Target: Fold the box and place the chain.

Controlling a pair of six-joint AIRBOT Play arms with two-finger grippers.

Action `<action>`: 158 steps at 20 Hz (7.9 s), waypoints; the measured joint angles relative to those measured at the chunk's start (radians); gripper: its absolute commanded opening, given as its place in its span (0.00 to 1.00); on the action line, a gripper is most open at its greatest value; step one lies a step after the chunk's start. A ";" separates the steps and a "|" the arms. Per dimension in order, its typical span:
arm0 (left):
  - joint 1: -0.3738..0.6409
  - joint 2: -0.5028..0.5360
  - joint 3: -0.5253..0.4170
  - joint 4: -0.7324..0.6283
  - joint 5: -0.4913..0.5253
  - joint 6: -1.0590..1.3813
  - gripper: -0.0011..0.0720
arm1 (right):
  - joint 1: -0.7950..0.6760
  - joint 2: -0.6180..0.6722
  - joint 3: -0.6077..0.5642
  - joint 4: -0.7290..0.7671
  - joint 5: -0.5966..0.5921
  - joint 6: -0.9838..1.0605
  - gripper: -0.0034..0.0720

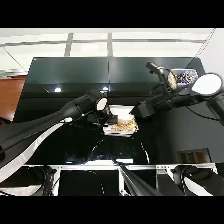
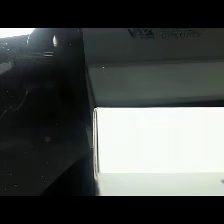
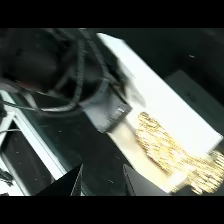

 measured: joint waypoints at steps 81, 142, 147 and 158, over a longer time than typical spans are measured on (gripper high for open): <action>0.000 0.000 0.000 0.000 0.001 0.000 0.06 | -0.229 0.208 -0.304 0.092 -0.285 -0.542 0.44; 0.329 0.148 -0.402 -0.734 0.272 2.340 0.99 | -0.384 0.212 -0.300 0.009 -0.137 -0.504 0.43; 0.299 0.145 -0.402 -0.759 0.320 2.344 0.99 | -0.384 0.212 -0.300 0.010 -0.137 -0.504 0.43; 0.249 0.145 -0.401 -0.782 0.319 2.346 0.53 | -0.381 0.212 -0.300 0.009 -0.173 -0.504 0.82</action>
